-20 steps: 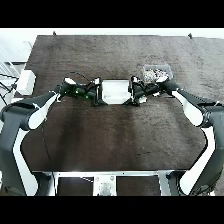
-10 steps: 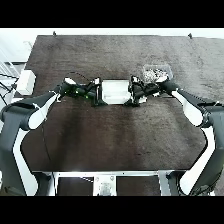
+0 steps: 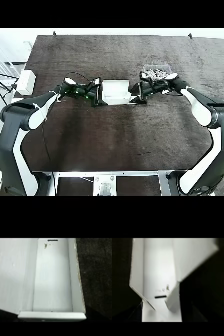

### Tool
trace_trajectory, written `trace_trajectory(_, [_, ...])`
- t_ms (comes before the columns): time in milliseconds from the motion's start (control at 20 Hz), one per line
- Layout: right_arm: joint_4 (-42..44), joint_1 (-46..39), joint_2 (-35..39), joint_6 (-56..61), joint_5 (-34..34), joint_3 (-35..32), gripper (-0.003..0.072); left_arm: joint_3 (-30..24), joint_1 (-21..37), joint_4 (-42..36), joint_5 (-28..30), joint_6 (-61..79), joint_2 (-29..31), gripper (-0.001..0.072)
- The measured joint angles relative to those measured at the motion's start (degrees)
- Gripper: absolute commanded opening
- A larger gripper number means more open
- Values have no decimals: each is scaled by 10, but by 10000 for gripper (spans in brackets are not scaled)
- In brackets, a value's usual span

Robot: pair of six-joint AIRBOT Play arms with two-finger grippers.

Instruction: Fold the box and place the chain.

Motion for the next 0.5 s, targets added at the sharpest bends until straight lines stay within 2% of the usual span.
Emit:
trace_trajectory(150, [0, -27, 25, 8, 7, 0, 720, 0, 0, 0, 0, 0, 0, 385])
trace_trajectory(200, [1, -33, 33, 14, 15, 0, 679, 0, 0, 0, 0, 0, 0, 385])
trace_trajectory(250, [8, -35, 40, 25, 30, 0, 504, 0, 0, 0, 0, 0, 0, 385])
trace_trajectory(300, [17, -35, 44, 35, 45, 0, 172, 0, 0, 0, 0, 0, 0, 385])
trace_trajectory(350, [32, -35, 48, 45, 63, 0, 15, 0, 0, 0, 0, 0, 0, 385])
trace_trajectory(500, [65, -25, 52, 66, 101, -3, 15, 0, 0, 0, 0, 0, 0, 385])
